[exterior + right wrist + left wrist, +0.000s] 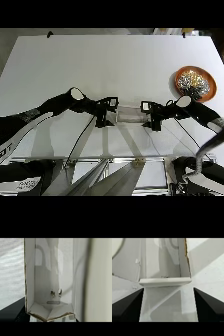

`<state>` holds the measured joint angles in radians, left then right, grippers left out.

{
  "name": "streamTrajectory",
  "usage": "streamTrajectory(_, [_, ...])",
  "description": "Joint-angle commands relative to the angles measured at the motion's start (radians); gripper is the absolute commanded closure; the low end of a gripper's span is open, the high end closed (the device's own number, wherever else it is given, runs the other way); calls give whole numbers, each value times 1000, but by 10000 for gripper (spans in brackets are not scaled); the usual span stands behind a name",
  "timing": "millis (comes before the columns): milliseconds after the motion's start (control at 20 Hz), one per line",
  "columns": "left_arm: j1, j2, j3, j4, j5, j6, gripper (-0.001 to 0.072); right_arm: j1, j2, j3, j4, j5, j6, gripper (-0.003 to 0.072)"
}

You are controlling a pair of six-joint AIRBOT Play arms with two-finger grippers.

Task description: Fold the box and place the chain.

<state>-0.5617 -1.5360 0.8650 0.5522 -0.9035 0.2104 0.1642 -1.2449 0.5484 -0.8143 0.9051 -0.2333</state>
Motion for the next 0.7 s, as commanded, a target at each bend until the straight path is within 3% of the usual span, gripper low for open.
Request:
streamTrajectory(0, [-3,-6,-3,-32,30,20,-2,0,0,0,0,3,0,251])
streamTrajectory(650, [-63,-70,-3,-151,87,81,14,0,0,0,0,3,0,251])
